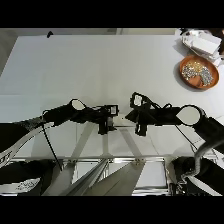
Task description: Fold the box and place the chain.
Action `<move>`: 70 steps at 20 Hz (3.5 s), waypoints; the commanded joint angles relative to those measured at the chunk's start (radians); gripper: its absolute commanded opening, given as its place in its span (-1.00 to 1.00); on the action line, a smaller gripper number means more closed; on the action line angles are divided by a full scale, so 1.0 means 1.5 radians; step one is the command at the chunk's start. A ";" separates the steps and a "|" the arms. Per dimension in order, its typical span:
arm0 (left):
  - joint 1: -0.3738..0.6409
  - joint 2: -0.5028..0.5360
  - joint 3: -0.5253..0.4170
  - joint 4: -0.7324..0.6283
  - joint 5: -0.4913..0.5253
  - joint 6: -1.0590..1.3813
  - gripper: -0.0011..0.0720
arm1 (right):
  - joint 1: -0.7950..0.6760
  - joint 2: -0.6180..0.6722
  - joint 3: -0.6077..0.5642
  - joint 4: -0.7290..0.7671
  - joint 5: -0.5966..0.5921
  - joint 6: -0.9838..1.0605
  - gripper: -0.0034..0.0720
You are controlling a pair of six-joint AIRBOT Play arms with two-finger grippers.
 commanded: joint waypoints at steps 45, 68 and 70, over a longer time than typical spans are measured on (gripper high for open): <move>0.001 0.001 0.000 0.000 -0.004 0.000 0.33 | -0.426 0.076 0.056 -0.600 0.544 0.824 -0.88; 0.043 0.164 0.000 0.002 0.026 -0.067 -0.96 | -0.436 0.076 0.056 -0.504 0.451 0.817 -0.88; 0.080 0.174 0.000 0.003 0.031 -0.079 -0.96 | -0.436 0.076 0.056 -0.504 0.440 0.817 -0.88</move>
